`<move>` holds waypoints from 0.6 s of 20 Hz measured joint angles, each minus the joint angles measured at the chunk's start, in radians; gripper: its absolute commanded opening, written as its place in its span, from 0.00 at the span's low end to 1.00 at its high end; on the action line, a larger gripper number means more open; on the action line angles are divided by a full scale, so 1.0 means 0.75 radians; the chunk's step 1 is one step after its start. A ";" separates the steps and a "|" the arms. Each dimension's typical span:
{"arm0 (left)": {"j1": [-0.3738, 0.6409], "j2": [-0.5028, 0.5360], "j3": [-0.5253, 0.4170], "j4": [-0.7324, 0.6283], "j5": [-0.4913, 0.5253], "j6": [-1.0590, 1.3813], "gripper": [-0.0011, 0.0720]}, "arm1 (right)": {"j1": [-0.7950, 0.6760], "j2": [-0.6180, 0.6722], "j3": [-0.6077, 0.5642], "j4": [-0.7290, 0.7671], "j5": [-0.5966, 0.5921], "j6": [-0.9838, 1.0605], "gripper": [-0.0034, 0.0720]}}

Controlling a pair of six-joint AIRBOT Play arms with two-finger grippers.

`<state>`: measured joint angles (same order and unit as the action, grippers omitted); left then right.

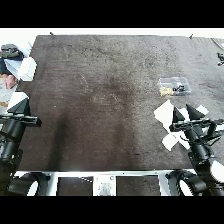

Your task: Fold the box and place the chain.

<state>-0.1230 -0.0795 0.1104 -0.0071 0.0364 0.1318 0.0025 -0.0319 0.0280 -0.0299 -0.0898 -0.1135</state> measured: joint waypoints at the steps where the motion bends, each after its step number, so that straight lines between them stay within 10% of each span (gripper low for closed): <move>1: 0.000 0.000 0.000 -0.001 0.000 0.000 0.03 | 0.000 -0.003 0.020 0.000 -0.008 0.000 0.67; 9: 0.000 0.000 0.000 -0.001 0.000 0.000 0.03 | -0.073 -0.408 0.350 0.001 -0.094 0.001 0.67; 12: 0.000 0.000 0.000 0.000 0.000 -0.001 0.03 | -0.281 -0.719 0.541 -0.002 0.139 0.001 0.67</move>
<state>-0.1230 -0.0795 0.1104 -0.0071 0.0364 0.1314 -0.2085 -0.5713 0.4335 -0.0315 0.0147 -0.1127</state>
